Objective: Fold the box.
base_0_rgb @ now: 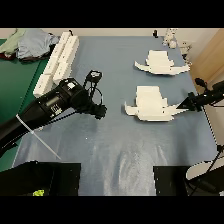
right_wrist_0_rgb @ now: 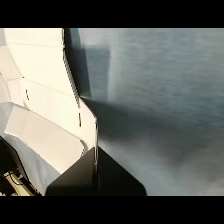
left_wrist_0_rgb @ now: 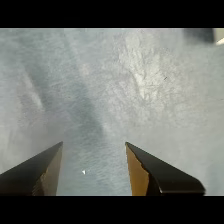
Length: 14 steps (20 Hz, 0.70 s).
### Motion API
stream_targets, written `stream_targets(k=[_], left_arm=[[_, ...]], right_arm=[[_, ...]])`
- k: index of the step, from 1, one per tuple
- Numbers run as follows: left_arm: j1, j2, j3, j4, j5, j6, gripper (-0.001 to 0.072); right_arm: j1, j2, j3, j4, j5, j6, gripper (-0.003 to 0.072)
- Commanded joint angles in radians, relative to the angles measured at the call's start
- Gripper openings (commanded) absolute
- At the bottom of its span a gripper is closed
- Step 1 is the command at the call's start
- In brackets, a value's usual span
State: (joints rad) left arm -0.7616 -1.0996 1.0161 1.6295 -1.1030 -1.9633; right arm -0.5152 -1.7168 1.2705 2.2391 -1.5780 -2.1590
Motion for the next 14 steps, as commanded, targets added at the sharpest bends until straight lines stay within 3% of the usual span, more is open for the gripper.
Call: stream_targets(k=[1, 6, 12, 14], left_arm=[[0.001, 0.001, 0.0, -0.029, 0.062, 0.0, 0.0593], [0.067, 0.0, 0.0, -0.134, 0.053, 0.058, 0.0593], [0.42, -0.062, 0.0, -0.611, -0.078, 0.446, 0.0593], [0.497, -0.101, -0.001, -0.705, -0.105, 0.531, 0.0593]], right_arm=[[0.133, 0.056, -0.047, 0.006, 0.068, 0.112, 0.0001], [0.385, 0.323, -0.313, 0.002, 0.275, 0.188, 0.0001], [0.63, 0.715, -0.672, -0.025, 0.5, 0.29, 0.0001], [0.686, 0.814, -0.747, -0.048, 0.581, 0.329, 0.0001]])
